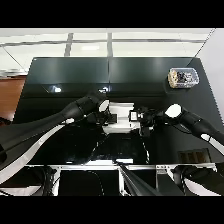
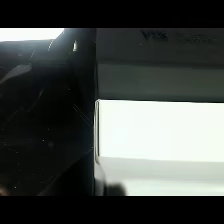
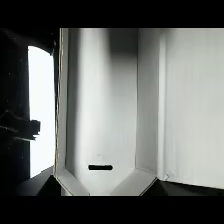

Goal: Fold the box and place the chain.

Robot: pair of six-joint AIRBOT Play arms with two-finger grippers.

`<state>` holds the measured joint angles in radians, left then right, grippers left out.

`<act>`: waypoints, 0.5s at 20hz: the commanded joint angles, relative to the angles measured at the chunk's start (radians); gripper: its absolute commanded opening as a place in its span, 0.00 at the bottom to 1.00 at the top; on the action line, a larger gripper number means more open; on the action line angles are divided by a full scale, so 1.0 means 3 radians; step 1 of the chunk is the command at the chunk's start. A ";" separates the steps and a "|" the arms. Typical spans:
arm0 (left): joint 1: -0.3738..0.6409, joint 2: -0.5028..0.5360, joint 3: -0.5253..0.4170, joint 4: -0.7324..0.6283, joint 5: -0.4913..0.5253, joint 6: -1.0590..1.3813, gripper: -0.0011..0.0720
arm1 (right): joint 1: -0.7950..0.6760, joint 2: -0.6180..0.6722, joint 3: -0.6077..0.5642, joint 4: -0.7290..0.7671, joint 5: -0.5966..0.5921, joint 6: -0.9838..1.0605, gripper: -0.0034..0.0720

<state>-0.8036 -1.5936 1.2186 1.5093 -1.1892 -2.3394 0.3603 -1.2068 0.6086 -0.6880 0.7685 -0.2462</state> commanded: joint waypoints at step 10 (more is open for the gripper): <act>0.0000 0.0000 0.0004 -0.0011 -0.0005 0.0006 0.05 | -0.0092 0.0046 0.0001 -0.0202 0.0102 0.0172 0.84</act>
<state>-0.8036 -1.5936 1.2190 1.5066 -1.1896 -2.3375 0.3477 -1.1938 0.6086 -0.7406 0.7830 -0.2222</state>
